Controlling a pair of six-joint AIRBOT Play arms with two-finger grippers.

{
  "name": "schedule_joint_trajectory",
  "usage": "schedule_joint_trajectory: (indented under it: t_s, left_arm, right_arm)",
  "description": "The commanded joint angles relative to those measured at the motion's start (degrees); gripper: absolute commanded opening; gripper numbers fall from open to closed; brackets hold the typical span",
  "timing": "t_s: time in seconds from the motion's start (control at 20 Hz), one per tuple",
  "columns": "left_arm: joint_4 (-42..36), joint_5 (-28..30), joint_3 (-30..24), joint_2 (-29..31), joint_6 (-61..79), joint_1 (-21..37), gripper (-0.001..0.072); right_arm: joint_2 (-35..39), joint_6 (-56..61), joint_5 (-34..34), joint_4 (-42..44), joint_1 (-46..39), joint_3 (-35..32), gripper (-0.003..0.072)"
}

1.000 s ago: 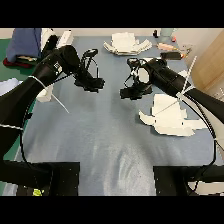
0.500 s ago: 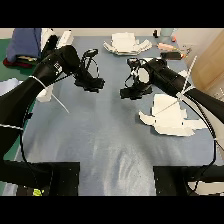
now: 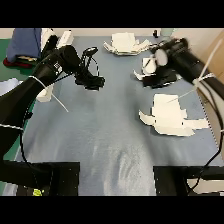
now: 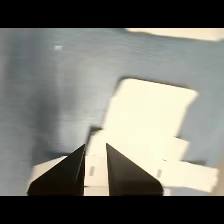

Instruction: Fold the box.

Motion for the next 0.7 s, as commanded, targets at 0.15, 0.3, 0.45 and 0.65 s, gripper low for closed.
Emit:
schedule_joint_trajectory:
  t_s: [0.15,0.3,0.45,0.65]
  left_arm:
    - [0.0,2.8,0.0,0.0,0.0,0.0,0.0015]
    - [-1.1,3.0,0.0,0.0,0.0,0.0,0.0015]
    - [-4.2,2.8,0.0,0.0,0.0,0.0,0.0017]
    - [-6.9,2.9,0.1,0.0,0.0,0.0,0.0019]
  right_arm:
    - [1.8,-7.3,10.1,0.0,-30.2,-6.2,0.0271]
    - [1.7,-12.7,5.7,8.9,-43.1,-12.8,0.0364]
    - [1.7,-18.8,4.7,11.8,-52.8,-15.5,0.0364]
    - [0.6,-30.1,4.4,21.3,-61.6,-15.6,0.0364]
